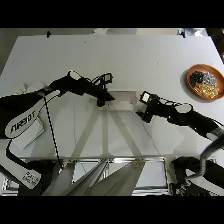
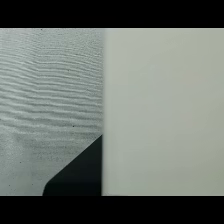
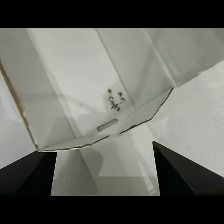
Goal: Fold the box and place the chain.
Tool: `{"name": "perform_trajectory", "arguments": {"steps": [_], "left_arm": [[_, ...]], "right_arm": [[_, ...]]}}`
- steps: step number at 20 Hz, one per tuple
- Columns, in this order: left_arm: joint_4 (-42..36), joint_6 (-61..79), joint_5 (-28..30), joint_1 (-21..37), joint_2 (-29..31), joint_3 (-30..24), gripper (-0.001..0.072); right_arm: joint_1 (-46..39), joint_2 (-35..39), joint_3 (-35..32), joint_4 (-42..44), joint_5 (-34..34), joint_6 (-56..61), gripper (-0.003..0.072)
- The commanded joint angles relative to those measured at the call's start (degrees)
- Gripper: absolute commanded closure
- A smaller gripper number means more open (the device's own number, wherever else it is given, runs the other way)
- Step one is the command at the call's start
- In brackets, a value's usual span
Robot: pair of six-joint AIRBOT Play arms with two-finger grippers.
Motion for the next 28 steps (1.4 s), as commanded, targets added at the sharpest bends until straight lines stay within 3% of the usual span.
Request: {"name": "perform_trajectory", "arguments": {"steps": [1,13,17,23,28], "left_arm": [[0.0,0.0,0.0,0.0,0.0,0.0,0.0696],[0.0,0.0,0.0,0.0,0.0,0.0,0.0696],[0.0,0.0,0.0,0.0,0.0,0.0,0.0696],[0.0,0.0,0.0,0.0,0.0,0.0,0.0696],[0.0,0.0,0.0,0.0,0.0,0.0,0.0696]], "right_arm": [[0.0,0.0,1.9,0.7,2.2,1.2,0.0036],[-3.4,-2.3,6.2,-0.4,4.6,1.0,0.0036],[-5.2,-4.6,9.5,-2.5,11.6,0.8,0.0036],[-5.2,-10.0,12.7,-3.7,13.3,0.5,0.0036],[-6.1,-16.2,18.1,-10.0,22.7,2.5,0.0036]]}}
